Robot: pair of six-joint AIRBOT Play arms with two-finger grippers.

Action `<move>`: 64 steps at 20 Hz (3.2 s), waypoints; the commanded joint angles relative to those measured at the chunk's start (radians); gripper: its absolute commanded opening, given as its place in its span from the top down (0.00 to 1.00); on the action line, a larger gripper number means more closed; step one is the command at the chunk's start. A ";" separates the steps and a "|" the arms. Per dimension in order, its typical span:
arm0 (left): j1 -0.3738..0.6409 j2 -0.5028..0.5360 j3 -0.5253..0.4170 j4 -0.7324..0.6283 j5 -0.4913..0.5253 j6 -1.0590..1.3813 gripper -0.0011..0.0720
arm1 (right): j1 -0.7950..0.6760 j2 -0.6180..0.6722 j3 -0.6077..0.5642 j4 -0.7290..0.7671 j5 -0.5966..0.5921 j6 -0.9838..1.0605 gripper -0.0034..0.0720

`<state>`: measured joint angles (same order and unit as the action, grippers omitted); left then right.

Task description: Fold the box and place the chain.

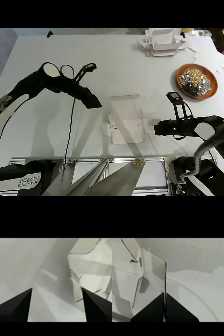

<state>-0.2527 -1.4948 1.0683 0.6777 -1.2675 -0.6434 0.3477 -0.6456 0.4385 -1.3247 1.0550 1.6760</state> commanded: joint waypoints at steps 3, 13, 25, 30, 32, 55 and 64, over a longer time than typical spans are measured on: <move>0.000 -0.107 0.001 -0.197 -0.067 0.173 0.04 | 0.001 0.001 -0.001 0.001 0.000 -0.001 0.94; -0.183 -0.238 0.053 -0.192 -0.013 0.254 0.12 | 0.001 0.001 -0.001 0.005 0.014 -0.001 0.94; -0.212 -0.268 0.072 -0.195 -0.002 0.340 0.96 | 0.001 0.001 -0.001 0.008 0.026 -0.001 0.94; -0.218 -0.232 0.073 -0.190 0.021 0.502 0.98 | 0.001 0.001 0.000 0.017 0.011 -0.001 0.60; -0.230 -0.196 0.073 -0.191 0.027 0.645 0.98 | 0.001 0.002 0.008 0.014 -0.009 -0.002 0.42; -0.331 -0.169 0.070 -0.079 0.411 0.621 0.98 | 0.001 0.003 0.142 -0.134 -0.135 -0.008 0.42; -0.332 -0.191 0.070 -0.101 0.388 0.730 0.98 | 0.001 0.003 0.141 -0.134 -0.132 -0.009 0.42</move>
<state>-0.5835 -1.6833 1.1393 0.5797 -0.8745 0.0605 0.3477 -0.6430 0.5793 -1.4586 0.9249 1.6672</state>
